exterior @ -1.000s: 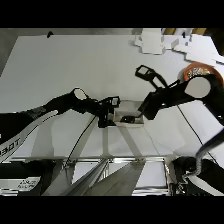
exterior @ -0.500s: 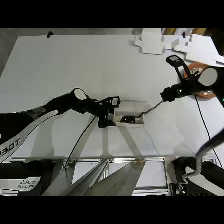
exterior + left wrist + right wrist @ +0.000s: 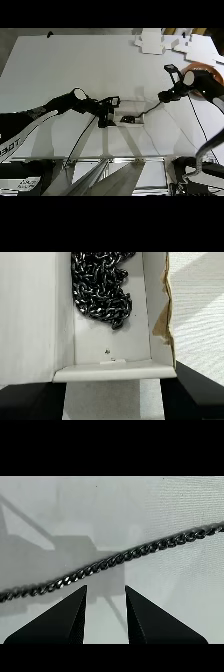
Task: Fold the box and place the chain.
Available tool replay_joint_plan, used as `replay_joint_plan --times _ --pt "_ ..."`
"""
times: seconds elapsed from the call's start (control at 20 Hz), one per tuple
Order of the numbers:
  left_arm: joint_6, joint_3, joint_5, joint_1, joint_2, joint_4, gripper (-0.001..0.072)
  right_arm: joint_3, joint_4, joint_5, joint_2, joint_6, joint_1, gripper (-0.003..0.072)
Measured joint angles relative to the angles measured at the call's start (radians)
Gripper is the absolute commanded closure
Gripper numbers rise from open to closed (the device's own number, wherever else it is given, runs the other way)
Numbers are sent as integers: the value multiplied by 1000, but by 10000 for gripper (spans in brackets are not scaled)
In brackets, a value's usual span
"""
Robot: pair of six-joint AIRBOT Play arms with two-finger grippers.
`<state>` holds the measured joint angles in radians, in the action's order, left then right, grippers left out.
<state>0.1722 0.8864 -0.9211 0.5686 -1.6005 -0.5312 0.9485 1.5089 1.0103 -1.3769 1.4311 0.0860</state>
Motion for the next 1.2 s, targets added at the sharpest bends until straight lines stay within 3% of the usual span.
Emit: replay_joint_plan --times 0.45,0.55,0.65,0.75,0.8,1.0,1.2 --pt "0 0 0 0 0 0 373 0 6 -56 -73 9 0 423" --pt "0 0 0 0 0 0 373 0 6 -58 -81 9 0 504" --pt "0 0 0 0 0 0 373 0 6 -60 -85 9 0 531" --pt "0 0 0 0 0 0 373 0 7 -62 -87 9 0 653" --pt "0 0 0 0 0 0 373 0 6 -62 -87 11 0 666" --pt "0 0 0 0 0 0 373 0 11 -40 -62 -2 5 666" --pt "0 0 0 0 0 0 373 0 11 22 59 -14 33 666"
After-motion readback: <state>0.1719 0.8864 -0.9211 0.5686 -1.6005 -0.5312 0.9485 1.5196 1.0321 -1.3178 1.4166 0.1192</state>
